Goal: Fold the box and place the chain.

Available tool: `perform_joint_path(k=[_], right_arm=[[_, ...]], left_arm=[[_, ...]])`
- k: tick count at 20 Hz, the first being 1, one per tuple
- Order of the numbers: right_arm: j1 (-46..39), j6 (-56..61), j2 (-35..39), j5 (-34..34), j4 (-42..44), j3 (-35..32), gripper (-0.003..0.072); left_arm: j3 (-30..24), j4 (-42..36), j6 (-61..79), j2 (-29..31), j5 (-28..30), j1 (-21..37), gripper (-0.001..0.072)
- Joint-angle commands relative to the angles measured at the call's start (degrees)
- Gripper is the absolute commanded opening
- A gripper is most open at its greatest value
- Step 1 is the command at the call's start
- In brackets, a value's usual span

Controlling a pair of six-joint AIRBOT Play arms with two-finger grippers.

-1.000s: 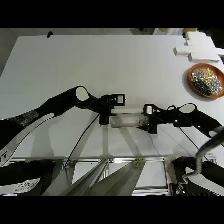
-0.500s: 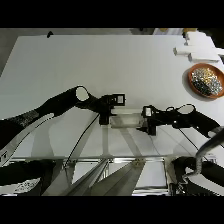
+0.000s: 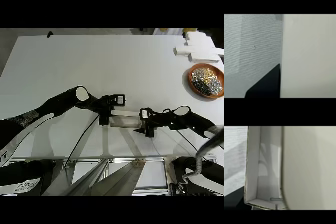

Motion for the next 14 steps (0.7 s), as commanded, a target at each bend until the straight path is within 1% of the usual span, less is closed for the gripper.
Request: perform_joint_path(k=[1,4,8,9,10,11,14], right_arm=[[-0.3,0.9,-0.7,0.1,-0.8,0.0,0.0542],[-2.3,2.0,-0.7,1.7,-0.8,0.0,0.0543],[-2.4,2.0,-0.7,1.9,-0.7,0.0,0.0545],[-2.4,2.0,-0.7,2.0,-0.8,0.0,0.0566],[-2.4,2.0,-0.7,2.1,-0.8,0.0,0.061],[-2.4,2.0,-0.7,2.1,-0.7,0.0,0.0628],[-2.4,2.0,-0.7,2.3,-0.7,0.0,0.0629]], left_arm=[[0.0,0.0,0.0,0.0,0.1,0.0,0.001],[0.0,0.0,0.0,0.0,0.1,0.0,0.001],[0.0,0.0,0.0,0.0,0.1,0.0,0.001],[0.0,0.0,0.0,0.0,0.1,0.0,0.001],[0.0,0.0,0.0,0.0,0.1,0.0,0.001],[0.0,0.0,0.0,0.0,0.1,0.0,0.001],[0.0,0.0,0.0,0.0,0.1,0.0,0.001]])
